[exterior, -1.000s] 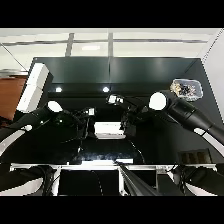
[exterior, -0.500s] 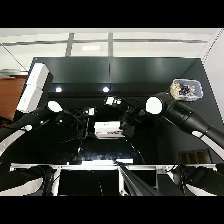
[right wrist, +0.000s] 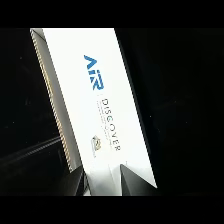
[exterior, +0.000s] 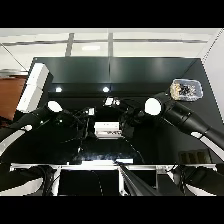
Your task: Fold the box and place the chain.
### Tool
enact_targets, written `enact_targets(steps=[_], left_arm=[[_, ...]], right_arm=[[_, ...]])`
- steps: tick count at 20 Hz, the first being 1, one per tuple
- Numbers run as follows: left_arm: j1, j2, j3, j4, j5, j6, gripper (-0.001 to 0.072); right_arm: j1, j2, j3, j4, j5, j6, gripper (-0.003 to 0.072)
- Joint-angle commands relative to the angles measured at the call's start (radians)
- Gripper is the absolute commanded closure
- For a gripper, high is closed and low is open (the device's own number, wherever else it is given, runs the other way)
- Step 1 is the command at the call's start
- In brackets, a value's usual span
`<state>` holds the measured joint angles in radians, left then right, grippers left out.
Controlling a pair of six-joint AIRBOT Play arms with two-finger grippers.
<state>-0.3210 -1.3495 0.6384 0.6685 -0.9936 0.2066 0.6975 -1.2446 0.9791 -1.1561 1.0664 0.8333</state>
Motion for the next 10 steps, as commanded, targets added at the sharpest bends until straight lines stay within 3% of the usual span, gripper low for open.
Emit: enact_targets(steps=[1, 10], left_arm=[[0.0, 0.0, 0.001, 0.0, -0.001, -0.001, 0.0306], [0.0, 0.0, 0.001, 0.0, -0.001, -0.001, 0.0306]], right_arm=[[0.003, -0.001, 0.0, -0.002, 0.005, 0.002, 0.0416], [0.003, -0.001, 0.0, -0.016, 0.018, 0.014, 0.0409]])
